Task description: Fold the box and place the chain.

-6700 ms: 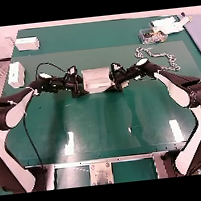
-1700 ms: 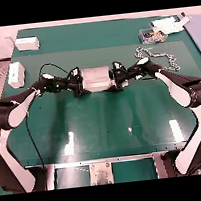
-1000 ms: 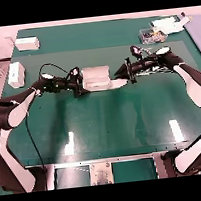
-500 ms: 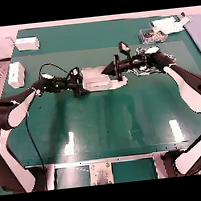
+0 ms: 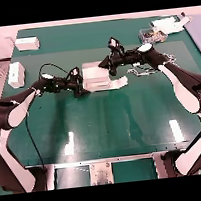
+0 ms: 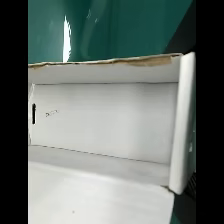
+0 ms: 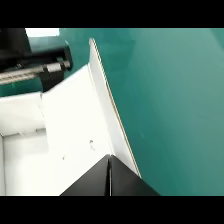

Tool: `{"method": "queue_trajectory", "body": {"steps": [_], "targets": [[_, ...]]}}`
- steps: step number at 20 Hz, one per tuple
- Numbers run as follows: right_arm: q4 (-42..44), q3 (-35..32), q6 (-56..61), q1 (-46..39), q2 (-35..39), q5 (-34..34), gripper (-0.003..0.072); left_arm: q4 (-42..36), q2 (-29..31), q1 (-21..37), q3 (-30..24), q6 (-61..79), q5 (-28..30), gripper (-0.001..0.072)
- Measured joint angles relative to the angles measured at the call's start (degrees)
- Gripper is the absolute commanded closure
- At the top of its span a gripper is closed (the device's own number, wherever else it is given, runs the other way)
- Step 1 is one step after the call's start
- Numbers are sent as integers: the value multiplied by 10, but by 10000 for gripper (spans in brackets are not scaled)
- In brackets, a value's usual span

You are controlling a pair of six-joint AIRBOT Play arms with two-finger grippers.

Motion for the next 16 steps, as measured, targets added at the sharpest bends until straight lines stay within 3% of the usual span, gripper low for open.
{"method": "queue_trajectory", "body": {"steps": [7,16], "targets": [[-110,19,81,3,-30,24,678,2,0,0,0,1,-3,240],[-138,29,103,3,-35,81,679,2,0,-1,0,1,-4,240]]}}
